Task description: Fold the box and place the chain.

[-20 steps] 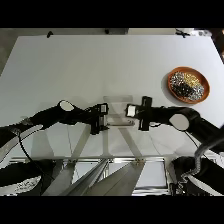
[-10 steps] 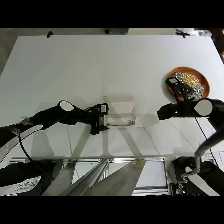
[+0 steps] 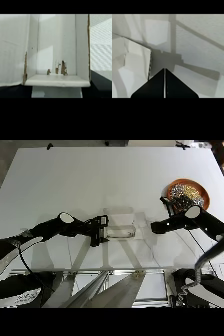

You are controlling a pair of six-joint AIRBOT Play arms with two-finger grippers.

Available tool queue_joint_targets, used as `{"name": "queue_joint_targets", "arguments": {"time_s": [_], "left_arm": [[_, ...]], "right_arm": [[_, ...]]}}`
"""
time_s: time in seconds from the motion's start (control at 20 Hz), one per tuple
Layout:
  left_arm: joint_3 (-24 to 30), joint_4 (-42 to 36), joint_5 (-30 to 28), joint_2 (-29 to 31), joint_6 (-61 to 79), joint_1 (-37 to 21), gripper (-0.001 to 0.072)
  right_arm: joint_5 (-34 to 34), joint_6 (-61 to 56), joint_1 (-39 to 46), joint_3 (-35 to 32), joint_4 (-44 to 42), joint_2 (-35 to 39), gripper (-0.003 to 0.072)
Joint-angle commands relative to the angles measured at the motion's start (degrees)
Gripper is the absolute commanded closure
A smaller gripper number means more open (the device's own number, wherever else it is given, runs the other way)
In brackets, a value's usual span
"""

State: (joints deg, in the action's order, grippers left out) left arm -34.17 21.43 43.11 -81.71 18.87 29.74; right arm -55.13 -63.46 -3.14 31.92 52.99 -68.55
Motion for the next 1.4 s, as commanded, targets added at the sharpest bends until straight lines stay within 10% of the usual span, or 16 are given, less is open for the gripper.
{"name": "queue_joint_targets", "arguments": {"time_s": [0.0,0.5,0.7,1.35], "left_arm": [[0.0,0.0,0.0,0.0,0.0,0.0,0.0501],[0.0,0.0,0.0,0.0,0.0,0.0,0.0501],[0.0,0.0,0.0,0.0,0.0,0.0,0.0501],[0.0,0.0,0.0,0.0,0.0,0.0,0.0501]], "right_arm": [[-0.8,2.1,0.1,0.0,-3.3,-1.0,0.0672],[-7.5,10.3,-1.4,0.0,-13.3,-3.8,0.0662],[-9.4,9.4,-1.4,2.0,-13.0,-3.1,0.0520],[-12.5,9.3,-2.0,2.9,-18.4,-0.8,0.0425]]}}
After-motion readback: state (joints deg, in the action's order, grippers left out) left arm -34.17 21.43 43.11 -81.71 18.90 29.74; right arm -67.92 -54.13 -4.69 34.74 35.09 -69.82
